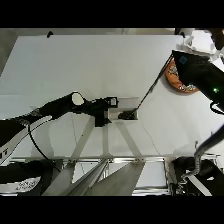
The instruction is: Fold the box and place the chain.
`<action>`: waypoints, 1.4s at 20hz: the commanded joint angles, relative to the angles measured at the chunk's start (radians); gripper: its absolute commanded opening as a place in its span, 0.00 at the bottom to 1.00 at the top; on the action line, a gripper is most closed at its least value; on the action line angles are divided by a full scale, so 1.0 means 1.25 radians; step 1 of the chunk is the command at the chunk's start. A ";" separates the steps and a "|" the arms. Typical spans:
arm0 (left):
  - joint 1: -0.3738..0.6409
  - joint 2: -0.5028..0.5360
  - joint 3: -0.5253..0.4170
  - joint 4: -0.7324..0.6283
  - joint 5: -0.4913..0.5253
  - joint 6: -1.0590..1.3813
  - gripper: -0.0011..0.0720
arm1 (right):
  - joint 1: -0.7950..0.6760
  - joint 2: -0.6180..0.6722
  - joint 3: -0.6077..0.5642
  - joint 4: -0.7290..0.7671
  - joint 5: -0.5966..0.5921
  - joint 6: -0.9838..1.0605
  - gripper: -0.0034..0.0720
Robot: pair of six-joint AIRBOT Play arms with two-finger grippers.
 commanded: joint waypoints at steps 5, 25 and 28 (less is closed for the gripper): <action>0.000 0.001 0.000 0.000 0.000 0.000 0.39 | 0.069 0.002 0.051 0.089 0.033 0.000 0.07; 0.000 0.001 0.000 0.000 0.000 0.000 0.39 | 0.128 -0.222 0.058 0.053 0.310 -0.084 0.07; 0.000 0.001 0.000 0.000 0.000 0.000 0.39 | 0.128 -0.240 0.023 0.047 0.320 -0.084 0.07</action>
